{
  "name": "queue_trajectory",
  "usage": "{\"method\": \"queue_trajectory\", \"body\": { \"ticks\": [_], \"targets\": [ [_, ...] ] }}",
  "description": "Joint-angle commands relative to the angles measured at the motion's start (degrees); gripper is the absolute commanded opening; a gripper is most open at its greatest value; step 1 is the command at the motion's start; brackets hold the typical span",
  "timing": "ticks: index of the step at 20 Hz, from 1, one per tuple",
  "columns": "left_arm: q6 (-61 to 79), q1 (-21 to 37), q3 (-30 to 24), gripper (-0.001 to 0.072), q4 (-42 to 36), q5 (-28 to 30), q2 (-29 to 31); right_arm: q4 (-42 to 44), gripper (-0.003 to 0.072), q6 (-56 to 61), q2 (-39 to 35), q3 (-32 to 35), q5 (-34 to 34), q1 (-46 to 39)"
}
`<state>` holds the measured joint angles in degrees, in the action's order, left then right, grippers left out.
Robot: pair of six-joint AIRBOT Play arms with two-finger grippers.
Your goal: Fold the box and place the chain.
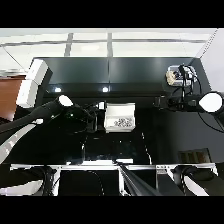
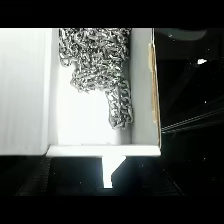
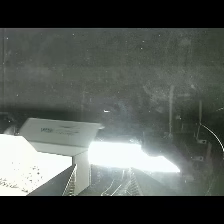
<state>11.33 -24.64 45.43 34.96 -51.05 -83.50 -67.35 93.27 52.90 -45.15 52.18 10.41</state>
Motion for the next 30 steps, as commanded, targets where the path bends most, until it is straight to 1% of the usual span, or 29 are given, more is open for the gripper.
{"method": "queue_trajectory", "body": {
  "ticks": [1, 4, 5, 6, 7, 8, 9, 10, 13, 15, 17, 19, 21, 23, 26, 27, 30],
  "targets": [
    [-0.2, -1.3, 0.0, 0.0712, -1.9, 2.7, 0.0, 0.0, 0.0372, 0.0, 0.0, 0.0, 0.0, 0.0],
    [-0.2, -2.5, 0.1, 0.0699, -2.2, 4.3, 0.0, 0.0, 0.0371, 0.0, 0.0, 0.0, 0.0, 0.0],
    [-0.2, -2.6, 0.1, 0.0665, -2.2, 4.3, 0.0, 0.0, 0.0371, 0.0, 0.0, 0.0, -0.2, 0.0],
    [-0.2, -2.6, 0.1, 0.057, -2.2, 4.3, 0.0, 0.2, 0.0371, 0.0, 0.0, 0.0, -0.5, 0.0],
    [-0.2, -2.6, 0.1, 0.044, -2.2, 4.3, 0.0, 0.5, 0.0372, 0.0, 0.1, 0.0, -1.3, 0.0],
    [-0.2, -2.6, 0.1, 0.0417, -2.2, 4.3, 0.0, 0.9, 0.0374, 0.0, 0.2, 0.0, -2.6, 0.3],
    [-0.2, -2.6, 0.1, 0.0417, -2.2, 4.3, 0.0, 1.4, 0.0513, 0.0, 0.5, 0.0, -4.4, 1.0],
    [-0.2, -2.6, 0.1, 0.0417, -2.2, 4.3, 0.0, 3.1, 0.0718, -0.4, 1.3, 0.0, -6.3, 2.0],
    [-0.2, -2.6, 0.1, 0.0418, -2.2, 4.3, 0.0, 10.6, 0.0718, -2.1, 6.0, -0.1, -11.9, 3.7],
    [-0.2, -2.6, 0.1, 0.0418, -2.2, 4.3, 0.0, 17.0, 0.0711, -7.8, 9.5, -0.2, -14.8, 4.4],
    [-0.2, -2.6, 0.1, 0.0418, -2.2, 4.3, 0.0, 22.0, 0.071, -14.1, 12.3, -0.2, -15.2, 6.2],
    [-0.2, -2.6, 0.1, 0.0418, -2.2, 4.3, 0.0, 22.6, 0.0711, -20.8, 14.2, -0.2, -14.6, 9.7],
    [-0.2, -2.6, 0.1, 0.0418, -2.2, 4.3, 0.0, 22.3, 0.071, -31.0, 14.1, -0.2, -14.3, 11.8],
    [-0.2, -2.6, 0.1, 0.0418, -2.2, 4.3, 0.0, 22.3, 0.0711, -44.3, 13.8, -1.4, -9.4, 12.0],
    [-0.2, -2.6, 0.1, 0.0418, -2.2, 4.3, 0.0, 19.2, 0.071, -67.8, 13.7, -3.6, 2.7, 11.9],
    [-0.2, -2.6, 0.1, 0.0419, -2.2, 4.3, 0.0, 19.0, 0.071, -71.6, 13.7, -4.1, 5.0, 11.2],
    [-0.2, -2.6, 0.1, 0.0419, -2.2, 4.3, 0.0, 23.5, 0.0711, -74.5, 13.8, -4.0, 5.0, 9.1]
  ]
}}
